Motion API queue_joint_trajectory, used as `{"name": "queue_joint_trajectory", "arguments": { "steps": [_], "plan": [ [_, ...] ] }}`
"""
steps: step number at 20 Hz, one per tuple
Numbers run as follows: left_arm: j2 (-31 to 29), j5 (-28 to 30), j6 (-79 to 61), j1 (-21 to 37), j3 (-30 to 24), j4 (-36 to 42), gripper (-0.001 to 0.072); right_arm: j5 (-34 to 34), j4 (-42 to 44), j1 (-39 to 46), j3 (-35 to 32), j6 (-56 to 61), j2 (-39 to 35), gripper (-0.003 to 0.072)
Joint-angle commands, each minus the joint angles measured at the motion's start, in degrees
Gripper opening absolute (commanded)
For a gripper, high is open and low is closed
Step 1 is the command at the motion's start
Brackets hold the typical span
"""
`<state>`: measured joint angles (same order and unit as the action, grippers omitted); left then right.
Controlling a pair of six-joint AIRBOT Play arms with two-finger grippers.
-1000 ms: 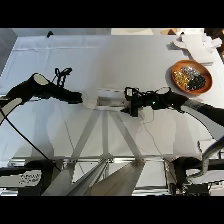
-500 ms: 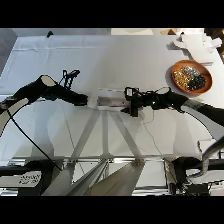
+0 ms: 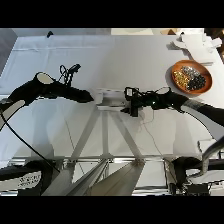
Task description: Fold the box and place the chain.
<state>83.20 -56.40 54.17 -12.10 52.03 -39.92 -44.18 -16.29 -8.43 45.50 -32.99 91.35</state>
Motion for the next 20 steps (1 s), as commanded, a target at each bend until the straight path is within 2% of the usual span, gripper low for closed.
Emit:
{"name": "queue_joint_trajectory", "arguments": {
  "steps": [1,3,10,11,14,15,17,20],
  "plan": [
    [-0.8,-0.4,-1.8,-2.5,0.0,0.5,0.0093,0.0,0.0,0.0,0.0,0.0,0.0,0.0405],
    [-0.8,-0.4,-5.6,-4.1,0.0,0.4,0.0093,0.0,0.0,0.0,0.0,0.0,0.0,0.0405],
    [-0.8,-0.3,-4.6,-4.3,0.0,-2.6,0.0086,0.0,0.0,0.0,0.0,0.0,0.0,0.0405],
    [-0.9,0.7,-2.4,-4.3,0.0,-3.3,0.0055,0.0,0.0,0.0,0.0,0.0,0.0,0.0405],
    [-0.9,4.7,4.3,-4.0,0.0,-4.5,0.0064,0.0,0.0,0.0,0.0,0.0,0.0,0.0405],
    [-0.9,4.7,4.4,-4.0,0.0,-4.2,0.0116,0.0,0.0,0.0,0.0,0.0,0.0,0.0405],
    [-0.9,4.7,4.4,-4.0,0.0,-4.3,0.0282,0.0,0.0,0.0,0.0,0.0,0.0,0.0405],
    [-0.9,4.8,4.4,-3.9,0.0,-4.3,0.0295,0.0,0.0,0.0,0.0,0.0,0.0,0.0405]
  ]
}}
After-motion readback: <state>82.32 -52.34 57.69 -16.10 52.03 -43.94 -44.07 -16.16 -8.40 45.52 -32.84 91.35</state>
